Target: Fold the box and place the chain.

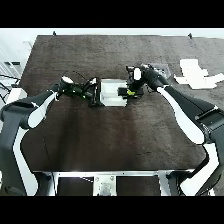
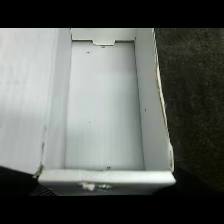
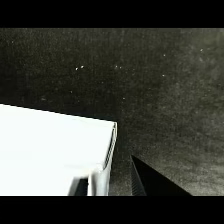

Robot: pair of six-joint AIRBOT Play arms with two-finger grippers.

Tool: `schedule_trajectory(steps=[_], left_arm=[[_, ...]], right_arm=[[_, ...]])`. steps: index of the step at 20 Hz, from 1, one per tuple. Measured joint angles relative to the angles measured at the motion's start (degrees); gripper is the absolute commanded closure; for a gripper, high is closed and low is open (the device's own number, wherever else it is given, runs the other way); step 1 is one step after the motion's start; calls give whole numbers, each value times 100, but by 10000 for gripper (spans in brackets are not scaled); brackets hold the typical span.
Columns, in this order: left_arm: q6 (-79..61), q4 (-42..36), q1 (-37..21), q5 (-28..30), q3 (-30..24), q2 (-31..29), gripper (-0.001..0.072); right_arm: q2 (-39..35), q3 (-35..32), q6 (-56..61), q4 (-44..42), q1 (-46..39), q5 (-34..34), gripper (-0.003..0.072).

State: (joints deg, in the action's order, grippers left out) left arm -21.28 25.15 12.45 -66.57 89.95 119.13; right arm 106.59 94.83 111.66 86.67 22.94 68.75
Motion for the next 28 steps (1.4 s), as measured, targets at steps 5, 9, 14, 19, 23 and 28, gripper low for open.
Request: schedule_trajectory(steps=[5,9,14,19,23,28], left_arm=[[0,13,-2,2,0,0,303],[0,11,0,0,0,0,303],[11,7,-2,-7,0,0,303],[-7,13,-7,-7,0,0,303],[0,-2,-2,4,0,0,303],[0,4,-2,0,0,0,303]], right_arm=[[111,160,249,166,133,168,398],[192,195,446,216,197,330,525],[223,219,654,278,260,391,664],[225,219,678,302,295,341,407],[210,219,686,295,304,302,359],[-31,221,651,334,304,293,230]])
